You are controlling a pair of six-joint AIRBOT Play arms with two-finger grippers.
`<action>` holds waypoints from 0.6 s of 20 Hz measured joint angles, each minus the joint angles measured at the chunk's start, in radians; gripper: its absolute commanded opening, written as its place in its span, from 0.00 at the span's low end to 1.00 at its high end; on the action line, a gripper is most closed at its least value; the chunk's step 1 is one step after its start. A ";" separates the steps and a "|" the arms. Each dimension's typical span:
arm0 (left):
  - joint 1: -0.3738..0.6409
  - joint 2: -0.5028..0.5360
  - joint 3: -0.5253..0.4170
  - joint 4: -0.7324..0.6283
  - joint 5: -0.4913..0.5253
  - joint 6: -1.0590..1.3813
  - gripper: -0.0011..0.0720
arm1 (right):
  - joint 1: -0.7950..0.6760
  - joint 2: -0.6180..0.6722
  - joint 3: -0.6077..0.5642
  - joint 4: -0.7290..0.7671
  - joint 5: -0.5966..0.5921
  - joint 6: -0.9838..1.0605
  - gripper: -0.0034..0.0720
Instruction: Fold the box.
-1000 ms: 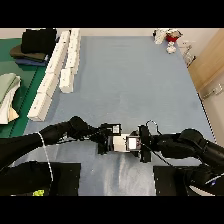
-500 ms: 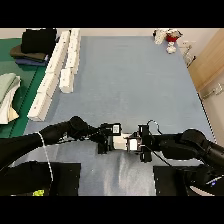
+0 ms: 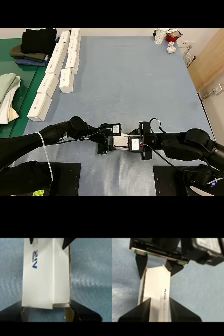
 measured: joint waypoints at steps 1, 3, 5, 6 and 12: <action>0.000 0.000 0.000 0.000 0.000 0.000 0.70 | 0.000 -0.002 0.001 -0.007 0.003 0.011 0.41; 0.000 0.000 0.000 0.000 0.002 0.000 0.70 | 0.000 -0.014 0.002 -0.016 0.003 0.039 0.40; 0.000 0.000 0.000 -0.001 0.002 0.000 0.70 | 0.000 -0.036 0.003 -0.018 -0.004 0.062 0.32; 0.000 0.000 0.000 -0.001 0.003 0.000 0.70 | 0.001 -0.047 0.003 -0.013 -0.010 0.070 0.31; 0.000 0.000 0.000 -0.001 -0.002 0.001 0.70 | 0.000 -0.072 0.003 0.020 -0.033 0.089 0.31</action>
